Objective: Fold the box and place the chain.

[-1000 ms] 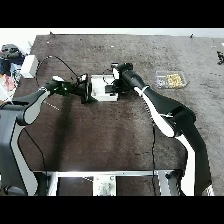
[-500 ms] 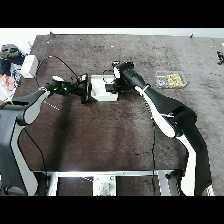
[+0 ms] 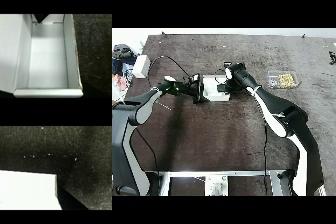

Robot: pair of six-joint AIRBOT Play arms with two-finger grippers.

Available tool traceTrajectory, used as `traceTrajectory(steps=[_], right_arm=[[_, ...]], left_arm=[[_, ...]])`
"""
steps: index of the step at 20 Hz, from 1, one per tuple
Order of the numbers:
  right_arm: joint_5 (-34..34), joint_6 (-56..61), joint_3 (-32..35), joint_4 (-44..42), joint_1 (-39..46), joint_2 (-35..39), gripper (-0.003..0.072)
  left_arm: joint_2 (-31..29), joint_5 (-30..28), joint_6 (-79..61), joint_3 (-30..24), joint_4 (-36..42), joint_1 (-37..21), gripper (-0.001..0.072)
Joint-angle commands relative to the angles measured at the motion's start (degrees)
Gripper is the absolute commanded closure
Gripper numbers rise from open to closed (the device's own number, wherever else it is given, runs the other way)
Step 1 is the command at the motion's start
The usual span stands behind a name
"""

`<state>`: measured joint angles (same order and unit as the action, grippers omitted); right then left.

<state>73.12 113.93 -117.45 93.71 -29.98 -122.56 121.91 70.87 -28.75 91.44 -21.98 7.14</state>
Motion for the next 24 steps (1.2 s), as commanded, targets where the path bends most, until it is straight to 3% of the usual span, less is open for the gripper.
traceTrajectory(steps=[1,3,7,8,9,14,18,24], right_arm=[[-0.1,-0.1,0.0,-0.1,-0.1,-0.1,0.0610],[0.0,-0.1,0.0,-0.1,-0.1,0.2,0.0360],[0.2,-0.1,0.0,-0.2,-0.1,2.1,0.0358],[0.2,-0.1,0.0,-0.2,-0.1,2.4,0.0330],[0.2,-0.2,0.0,-0.3,-0.1,2.6,0.0254],[1.1,-5.2,0.0,-0.3,0.0,5.5,0.0254],[-0.3,-16.6,0.0,-0.2,2.4,13.9,0.0256],[-7.0,-29.7,0.2,0.2,16.9,23.2,0.0285]], left_arm=[[0.0,0.0,-0.1,0.0,0.0,0.0,0.0359],[0.0,0.0,-0.1,0.0,0.0,0.0,0.0359],[0.0,0.0,-0.1,0.0,0.0,0.0,0.0359],[0.0,0.0,-0.1,0.0,0.0,0.0,0.0359],[0.0,0.0,-0.1,0.0,0.0,0.0,0.0359],[0.0,0.0,-0.1,0.0,0.0,0.0,0.0359],[0.0,0.0,-0.1,0.0,0.0,0.0,0.0359],[0.0,0.0,-0.1,0.0,0.0,0.0,0.0359]])
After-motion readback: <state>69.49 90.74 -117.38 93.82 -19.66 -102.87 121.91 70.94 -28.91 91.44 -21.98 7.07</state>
